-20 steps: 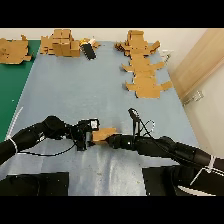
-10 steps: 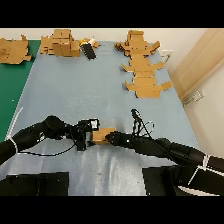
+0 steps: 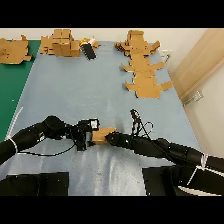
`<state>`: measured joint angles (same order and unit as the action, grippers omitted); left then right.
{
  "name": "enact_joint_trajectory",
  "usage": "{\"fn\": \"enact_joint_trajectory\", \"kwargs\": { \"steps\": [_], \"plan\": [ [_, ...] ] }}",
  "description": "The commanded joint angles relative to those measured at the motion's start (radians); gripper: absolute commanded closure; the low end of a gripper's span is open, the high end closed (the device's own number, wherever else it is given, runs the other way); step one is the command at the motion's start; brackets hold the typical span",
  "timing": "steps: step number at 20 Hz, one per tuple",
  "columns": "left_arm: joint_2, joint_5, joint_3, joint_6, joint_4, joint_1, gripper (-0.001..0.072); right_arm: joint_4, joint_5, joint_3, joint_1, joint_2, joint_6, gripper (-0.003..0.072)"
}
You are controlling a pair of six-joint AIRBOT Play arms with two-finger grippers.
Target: Fold the box.
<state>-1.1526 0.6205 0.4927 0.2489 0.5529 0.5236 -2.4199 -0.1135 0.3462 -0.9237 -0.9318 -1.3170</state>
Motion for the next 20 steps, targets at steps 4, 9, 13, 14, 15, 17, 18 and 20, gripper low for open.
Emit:
{"fn": "enact_joint_trajectory", "kwargs": {
  "steps": [4,9,13,14,15,17,18,20],
  "plan": [
    [-0.001,0.000,0.001,0.000,0.000,0.000,0.0279,0.016,0.000,0.005,-0.006,0.031,0.000,0.0687],
    [0.000,0.000,0.001,0.000,0.000,0.000,0.0279,0.068,0.000,0.006,-0.005,0.058,-0.001,0.0687],
    [0.000,0.000,0.001,0.000,0.000,0.000,0.0279,0.102,0.001,0.006,0.003,0.085,-0.001,0.0687],
    [0.000,0.000,0.001,0.001,0.000,0.000,0.0279,0.111,0.000,0.006,0.003,0.085,-0.001,0.0687],
    [0.000,0.000,0.001,0.000,0.000,0.000,0.0279,0.117,0.001,0.006,0.003,0.084,0.000,0.0687],
    [-0.001,0.000,0.001,0.000,0.000,0.000,0.0279,0.119,0.004,0.006,0.006,0.084,0.000,0.0687],
    [0.000,0.000,0.001,0.000,0.000,0.000,0.0279,0.119,0.003,0.006,0.006,0.084,0.000,0.0687],
    [0.000,0.000,0.001,0.000,0.000,0.000,0.0279,0.116,0.003,0.006,0.005,0.083,0.000,0.0687]
  ]
}}
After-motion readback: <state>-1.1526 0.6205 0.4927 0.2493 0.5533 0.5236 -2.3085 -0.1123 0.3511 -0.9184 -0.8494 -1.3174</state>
